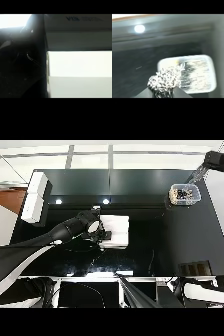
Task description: Fold the box and place the chain.
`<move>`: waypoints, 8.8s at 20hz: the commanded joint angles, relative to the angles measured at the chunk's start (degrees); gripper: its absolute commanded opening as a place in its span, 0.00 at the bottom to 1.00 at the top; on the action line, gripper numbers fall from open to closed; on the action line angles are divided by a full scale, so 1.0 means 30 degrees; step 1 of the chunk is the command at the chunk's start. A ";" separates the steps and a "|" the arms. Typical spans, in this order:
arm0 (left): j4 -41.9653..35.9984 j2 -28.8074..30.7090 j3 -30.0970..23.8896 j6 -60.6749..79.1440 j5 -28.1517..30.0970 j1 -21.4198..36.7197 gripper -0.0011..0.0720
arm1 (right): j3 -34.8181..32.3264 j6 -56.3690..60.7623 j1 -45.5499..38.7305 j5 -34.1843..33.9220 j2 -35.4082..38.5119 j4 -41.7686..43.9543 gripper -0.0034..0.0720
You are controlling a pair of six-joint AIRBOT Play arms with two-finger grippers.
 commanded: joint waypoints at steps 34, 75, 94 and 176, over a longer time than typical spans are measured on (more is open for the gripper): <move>0.0000 -0.0007 -0.0007 0.0022 -0.0022 0.0015 0.05 | -0.8240 -0.4131 1.4950 -0.3373 0.2557 0.6812 0.07; -0.0007 -0.0007 -0.0007 0.0015 0.0058 0.0015 0.05 | -2.0079 -2.2513 1.0652 1.0637 0.3118 0.6207 0.79; -0.0007 -0.0007 -0.0007 0.0015 0.0073 0.0015 0.05 | -2.0072 -2.1974 1.0652 0.9857 0.2645 0.5865 0.07; -1.6473 0.2776 -0.6411 4.7896 0.2069 0.8735 0.98 | -1.2029 -0.6105 0.3708 -0.2681 0.8633 0.4845 0.98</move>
